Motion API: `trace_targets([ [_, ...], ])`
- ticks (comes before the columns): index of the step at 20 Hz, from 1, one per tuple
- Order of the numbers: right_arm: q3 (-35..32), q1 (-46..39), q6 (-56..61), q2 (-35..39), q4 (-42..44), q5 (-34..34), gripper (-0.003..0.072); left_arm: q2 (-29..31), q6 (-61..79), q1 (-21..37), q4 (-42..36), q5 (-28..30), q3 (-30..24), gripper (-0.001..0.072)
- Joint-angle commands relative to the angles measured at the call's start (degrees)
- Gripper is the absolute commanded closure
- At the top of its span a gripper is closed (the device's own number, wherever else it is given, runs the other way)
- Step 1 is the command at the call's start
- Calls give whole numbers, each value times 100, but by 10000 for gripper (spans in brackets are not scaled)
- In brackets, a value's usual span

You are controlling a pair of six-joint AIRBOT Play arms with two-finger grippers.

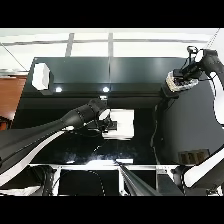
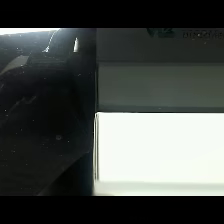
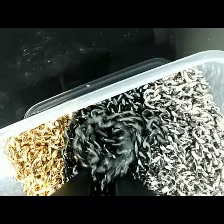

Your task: Fold the box and place the chain.

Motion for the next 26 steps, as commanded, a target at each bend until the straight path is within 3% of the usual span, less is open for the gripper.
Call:
trace_targets([
  [1,0,4,125,61,-170,127,677,0,2,0,0,7,2,680],
  [6,0,2,-146,966,-162,125,677,0,2,0,0,7,2,680],
  [16,155,4,-496,3742,164,111,685,0,2,-2,0,9,2,680],
  [21,155,4,-629,4662,1169,297,685,0,2,0,2,11,2,680],
  [23,153,4,-745,4892,1681,826,685,0,2,0,2,7,2,680],
  [26,79,50,-1829,4975,2944,2634,681,0,2,0,0,7,2,680],
])
